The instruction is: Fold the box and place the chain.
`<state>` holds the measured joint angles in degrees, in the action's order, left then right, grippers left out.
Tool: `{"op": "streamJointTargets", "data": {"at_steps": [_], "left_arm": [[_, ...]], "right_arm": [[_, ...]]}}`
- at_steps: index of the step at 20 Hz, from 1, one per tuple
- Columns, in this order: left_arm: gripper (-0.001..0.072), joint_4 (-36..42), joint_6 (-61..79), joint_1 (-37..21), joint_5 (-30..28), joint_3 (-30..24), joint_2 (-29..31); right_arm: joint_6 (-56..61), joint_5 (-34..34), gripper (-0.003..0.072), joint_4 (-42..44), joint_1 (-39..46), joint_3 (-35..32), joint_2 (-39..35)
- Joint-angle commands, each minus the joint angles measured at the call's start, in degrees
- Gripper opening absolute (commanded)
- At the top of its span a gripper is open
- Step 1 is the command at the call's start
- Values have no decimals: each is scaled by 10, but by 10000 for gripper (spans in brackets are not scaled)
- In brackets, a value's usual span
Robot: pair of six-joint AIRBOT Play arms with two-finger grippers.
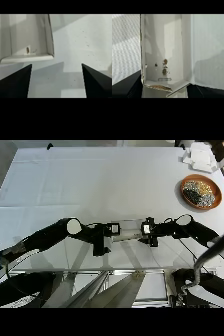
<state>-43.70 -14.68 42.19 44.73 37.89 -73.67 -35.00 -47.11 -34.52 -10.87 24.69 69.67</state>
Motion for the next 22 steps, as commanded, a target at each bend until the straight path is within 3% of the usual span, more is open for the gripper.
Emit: {"op": "streamJointTargets", "data": {"at_steps": [1, 6, 17, 22], "left_arm": [[701, 43, 41, -2, -31, -5, -26], [703, 38, -21, -20, -17, -5, -26], [705, 25, 45, -2, -94, -5, -26], [703, 28, 44, 8, -101, -5, -31]], "right_arm": [[0, 0, 417, 0, 0, 0, 0], [0, 0, 417, 0, 0, 0, 0], [0, 0, 417, 0, 0, 0, 0], [0, 0, 417, 0, 0, 0, 0]]}}
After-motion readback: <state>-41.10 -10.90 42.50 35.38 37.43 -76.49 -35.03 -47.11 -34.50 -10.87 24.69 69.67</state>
